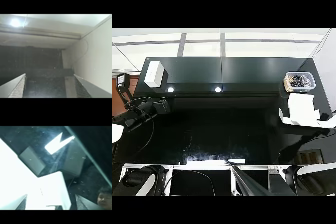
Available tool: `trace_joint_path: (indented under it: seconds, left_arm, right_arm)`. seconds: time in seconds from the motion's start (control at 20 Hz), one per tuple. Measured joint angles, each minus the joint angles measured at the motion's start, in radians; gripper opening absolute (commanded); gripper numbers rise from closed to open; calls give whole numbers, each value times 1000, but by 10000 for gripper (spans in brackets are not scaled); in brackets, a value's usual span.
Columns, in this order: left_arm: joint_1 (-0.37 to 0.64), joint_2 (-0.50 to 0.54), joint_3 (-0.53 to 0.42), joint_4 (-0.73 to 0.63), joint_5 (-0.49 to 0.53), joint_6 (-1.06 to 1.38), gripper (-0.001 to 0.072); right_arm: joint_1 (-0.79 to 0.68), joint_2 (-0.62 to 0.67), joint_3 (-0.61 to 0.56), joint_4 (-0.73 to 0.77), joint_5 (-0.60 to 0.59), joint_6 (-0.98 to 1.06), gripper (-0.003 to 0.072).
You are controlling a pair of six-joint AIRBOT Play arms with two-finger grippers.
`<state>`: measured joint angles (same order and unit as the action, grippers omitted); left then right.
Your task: Fold the box and place the chain.
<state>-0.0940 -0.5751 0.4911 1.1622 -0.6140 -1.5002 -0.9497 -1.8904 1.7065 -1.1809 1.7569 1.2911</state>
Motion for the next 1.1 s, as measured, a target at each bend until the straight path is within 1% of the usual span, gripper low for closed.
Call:
trace_joint_path:
  seconds: [0.05,0.1,0.45,0.5,0.55,0.65,0.7,0.75,0.8,0.85,0.9,1.1]
  left_arm:
    - [0,0,0,0,-3,0,712]
    - [0,0,0,0,-10,0,713]
    - [0,0,0,0,-22,0,713]
    - [0,0,0,0,-23,0,712]
    - [0,0,0,0,-23,0,713]
    - [0,0,0,0,-23,0,713]
    - [0,0,0,0,-23,0,712]
    - [0,0,0,0,-23,0,712]
    - [0,0,0,0,-23,0,712]
    - [0,0,0,0,-23,0,713]
    - [0,0,0,0,-24,0,713]
    - [0,0,0,0,-24,0,712]
  right_arm:
    - [6,-6,2,1,6,-10,512]
    - [13,-13,3,0,10,-18,495]
    - [38,-31,6,-31,24,-63,485]
    - [38,-31,6,-37,27,-69,402]
    - [38,-31,6,-42,29,-77,285]
    - [38,-32,6,-42,32,-105,284]
    - [38,-32,6,-41,34,-117,216]
    - [38,-32,6,-38,35,-131,192]
    - [38,-32,4,-37,37,-143,189]
    - [38,-32,1,-32,37,-154,52]
    - [38,-32,-4,-29,37,-163,17]
    - [38,-31,-34,-3,54,-193,15]
